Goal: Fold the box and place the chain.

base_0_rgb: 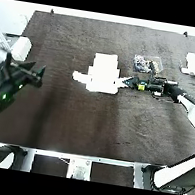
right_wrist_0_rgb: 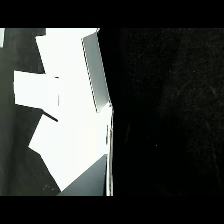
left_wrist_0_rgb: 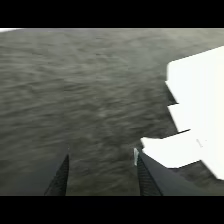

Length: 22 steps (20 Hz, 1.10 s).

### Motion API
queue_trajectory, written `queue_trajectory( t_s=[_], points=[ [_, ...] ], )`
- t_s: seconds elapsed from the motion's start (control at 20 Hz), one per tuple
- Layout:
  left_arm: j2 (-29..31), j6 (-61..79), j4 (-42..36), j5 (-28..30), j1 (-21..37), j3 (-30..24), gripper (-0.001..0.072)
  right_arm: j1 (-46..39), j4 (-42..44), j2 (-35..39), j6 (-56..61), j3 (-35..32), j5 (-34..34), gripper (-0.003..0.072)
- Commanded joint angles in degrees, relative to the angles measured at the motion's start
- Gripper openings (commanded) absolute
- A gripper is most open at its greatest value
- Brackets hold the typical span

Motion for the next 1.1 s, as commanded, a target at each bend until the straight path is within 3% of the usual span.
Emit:
queue_trajectory(
  t_s=[0.0,0.2,0.35,0.4,0.5,0.6,0.7,0.9,1.05],
  points=[
    [-20.6,-7.3,4.8,-12.4,0.0,14.1,0.0471,0.0,0.0,0.0,-0.1,0.0,0.0,0.0011],
    [-38.9,-27.8,21.6,-25.7,0.0,33.6,0.0472,0.0,0.0,0.0,-0.2,0.0,0.0,0.0012],
    [-41.1,-31.8,19.9,-31.2,0.0,37.9,0.0471,0.0,0.0,0.0,-0.1,0.0,0.0,0.0012],
    [-41.1,-31.6,17.8,-31.5,-0.2,38.4,0.0471,0.0,0.0,0.0,-0.1,0.0,0.0,0.0012],
    [-41.5,-37.4,22.1,-30.4,-0.7,41.7,0.0471,0.0,0.0,0.0,-0.1,0.0,0.0,0.0012],
    [-44.5,-45.2,31.3,-31.5,-1.3,49.2,0.0471,0.0,0.0,0.0,-0.1,0.0,0.0,0.0012],
    [-49.7,-52.2,37.1,-36.3,-1.7,58.6,0.0471,0.0,0.0,0.0,-0.1,0.0,0.0,0.0012],
    [-61.0,-58.4,37.7,-46.1,-1.7,74.8,0.0473,0.0,0.0,0.0,-0.1,0.0,0.0,0.0013],
    [-68.2,-61.8,38.2,-49.7,-2.5,83.2,0.0481,0.0,0.0,0.0,-0.1,0.0,0.0,0.0013]
  ],
)
